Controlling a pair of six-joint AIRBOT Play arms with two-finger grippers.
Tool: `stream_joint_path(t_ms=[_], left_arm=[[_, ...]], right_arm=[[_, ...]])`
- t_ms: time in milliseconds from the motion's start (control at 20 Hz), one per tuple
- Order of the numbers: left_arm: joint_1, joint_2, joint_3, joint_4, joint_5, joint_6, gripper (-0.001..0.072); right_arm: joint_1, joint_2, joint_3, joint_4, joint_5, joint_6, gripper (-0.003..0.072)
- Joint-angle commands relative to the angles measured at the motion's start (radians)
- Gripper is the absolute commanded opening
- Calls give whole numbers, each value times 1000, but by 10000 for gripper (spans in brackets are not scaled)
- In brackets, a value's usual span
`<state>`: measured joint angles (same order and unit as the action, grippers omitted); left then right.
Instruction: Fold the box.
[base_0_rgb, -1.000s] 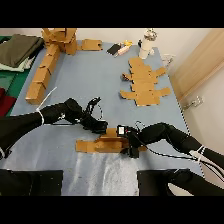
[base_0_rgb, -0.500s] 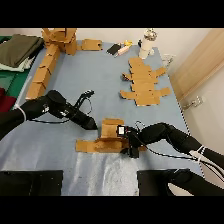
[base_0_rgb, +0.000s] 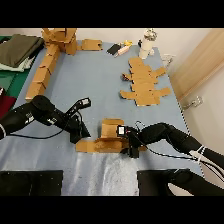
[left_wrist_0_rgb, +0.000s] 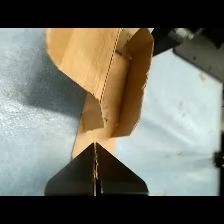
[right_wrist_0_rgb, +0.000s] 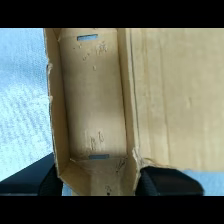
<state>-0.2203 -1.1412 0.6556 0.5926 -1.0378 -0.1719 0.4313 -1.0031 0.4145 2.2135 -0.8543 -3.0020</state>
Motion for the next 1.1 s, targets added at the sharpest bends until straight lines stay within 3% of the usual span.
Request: stream_joint_path(t_ms=[0,50,200,250,350,700,800,950,1000,1050], left_arm=[[-5,31,-133,-62,156,366,622],[-10,35,-173,-96,188,430,668],[-59,55,-244,-242,194,636,671],[-83,57,-254,-303,213,674,710],[-116,56,-260,-394,275,681,710],[-142,56,-260,-409,288,664,704],[-142,56,-260,-391,286,650,462],[-142,56,-260,-388,283,650,460],[-142,56,-260,-388,282,650,344],[-142,56,-260,-388,277,649,292]], right_arm=[[1,0,0,-4,0,0,498],[1,0,0,-4,0,0,498],[1,0,0,-4,0,0,498],[1,0,0,-4,0,0,498],[1,0,0,-4,0,0,498],[1,0,0,-4,0,0,498],[1,0,0,-5,0,0,498],[1,0,0,-6,0,0,498],[1,0,0,-6,0,0,498],[1,0,0,-6,0,0,498]])
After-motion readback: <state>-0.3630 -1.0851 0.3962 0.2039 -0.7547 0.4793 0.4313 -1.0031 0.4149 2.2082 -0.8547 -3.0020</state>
